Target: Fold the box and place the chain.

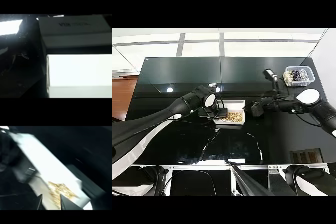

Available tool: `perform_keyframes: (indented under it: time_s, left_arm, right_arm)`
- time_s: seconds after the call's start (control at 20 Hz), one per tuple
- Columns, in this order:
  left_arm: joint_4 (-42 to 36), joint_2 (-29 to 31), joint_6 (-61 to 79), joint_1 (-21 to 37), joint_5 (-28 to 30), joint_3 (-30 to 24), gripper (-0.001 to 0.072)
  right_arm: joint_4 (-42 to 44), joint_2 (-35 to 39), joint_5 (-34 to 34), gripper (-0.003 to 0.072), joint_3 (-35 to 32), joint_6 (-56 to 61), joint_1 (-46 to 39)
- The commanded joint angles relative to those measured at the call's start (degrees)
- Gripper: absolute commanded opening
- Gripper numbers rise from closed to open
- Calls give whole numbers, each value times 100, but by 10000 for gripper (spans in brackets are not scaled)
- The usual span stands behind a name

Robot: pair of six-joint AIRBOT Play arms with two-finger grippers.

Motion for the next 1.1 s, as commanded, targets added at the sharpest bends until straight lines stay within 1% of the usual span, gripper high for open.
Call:
perform_keyframes:
  time_s: [0.0,0.1,0.25,0.3,0.35,0.4,0.45,0.6,0.7,0.75,0.8,0.85,0.9,0.95,1.0,1.05]
  left_arm:
    - [57,-13,11,4,37,0,30]
    - [70,-22,127,4,57,0,29]
    - [63,-26,-343,4,-24,0,37]
    - [46,-24,-358,4,-61,0,149]
    - [44,-15,-472,11,-109,0,317]
    - [35,13,-494,22,-122,7,449]
    - [24,79,-426,35,-125,11,471]
    - [66,584,564,129,-229,-2,471]
    - [372,1110,1110,186,-317,-166,471]
    - [595,1394,1167,282,-297,-374,470]
    - [732,1690,1169,503,-214,-699,470]
    - [706,1937,1169,826,-92,-1064,470]
    - [422,2168,1241,1268,138,-1504,471]
    - [-216,2339,1604,1766,487,-1923,471]
    - [-1189,2415,2435,2223,828,-2264,471]
    - [-2430,2411,3775,2625,1060,-2544,470]
  right_arm:
    - [-638,4,632,274,2,306,-715]
    - [-643,2,866,274,2,302,-922]
    - [-640,2,898,273,0,302,-918]
    - [-636,2,896,273,0,302,-916]
    - [-638,2,892,273,0,302,-916]
    - [-638,2,883,274,0,302,-916]
    - [-638,2,883,273,0,302,-916]
    - [-638,2,876,273,0,302,-918]
    - [-638,2,868,274,0,302,-918]
    - [-640,2,846,273,0,302,-918]
    - [-640,2,811,273,0,302,-918]
    - [-638,2,774,274,0,302,-916]
    - [-638,2,756,274,0,304,-916]
    - [-640,2,748,273,0,304,-916]
    - [-636,2,743,273,0,304,-916]
    - [-638,2,741,274,0,304,-918]
